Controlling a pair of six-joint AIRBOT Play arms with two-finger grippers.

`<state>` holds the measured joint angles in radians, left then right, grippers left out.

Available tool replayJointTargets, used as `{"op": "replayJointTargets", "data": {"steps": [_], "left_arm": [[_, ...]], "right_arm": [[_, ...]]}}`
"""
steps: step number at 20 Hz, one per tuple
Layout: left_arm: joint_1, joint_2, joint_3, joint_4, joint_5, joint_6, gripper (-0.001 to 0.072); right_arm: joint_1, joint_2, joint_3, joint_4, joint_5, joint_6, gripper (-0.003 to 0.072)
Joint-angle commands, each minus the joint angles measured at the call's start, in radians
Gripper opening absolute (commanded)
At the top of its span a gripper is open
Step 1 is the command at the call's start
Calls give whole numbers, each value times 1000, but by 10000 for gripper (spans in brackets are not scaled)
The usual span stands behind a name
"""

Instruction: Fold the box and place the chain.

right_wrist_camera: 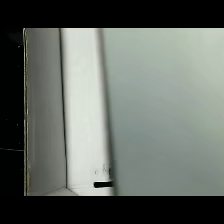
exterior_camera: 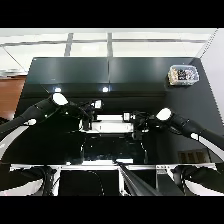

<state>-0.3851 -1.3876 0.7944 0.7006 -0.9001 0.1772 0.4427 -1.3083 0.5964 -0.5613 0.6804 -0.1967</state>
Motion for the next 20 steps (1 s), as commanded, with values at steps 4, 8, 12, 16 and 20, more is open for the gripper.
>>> {"op": "replayJointTargets", "data": {"steps": [4,8,12,16,20], "left_arm": [[0,0,1,1,1,-2,28],[0,0,1,-2,0,-2,28],[0,0,1,-2,0,-2,28],[0,1,2,-2,1,-3,74],[18,56,31,76,-40,-152,699]], "right_arm": [[-13,-1,1,14,13,5,699],[1,-2,1,2,6,7,699],[1,-2,1,-1,5,10,536],[1,-2,1,-1,4,10,534],[1,-2,1,-1,5,10,534]]}}
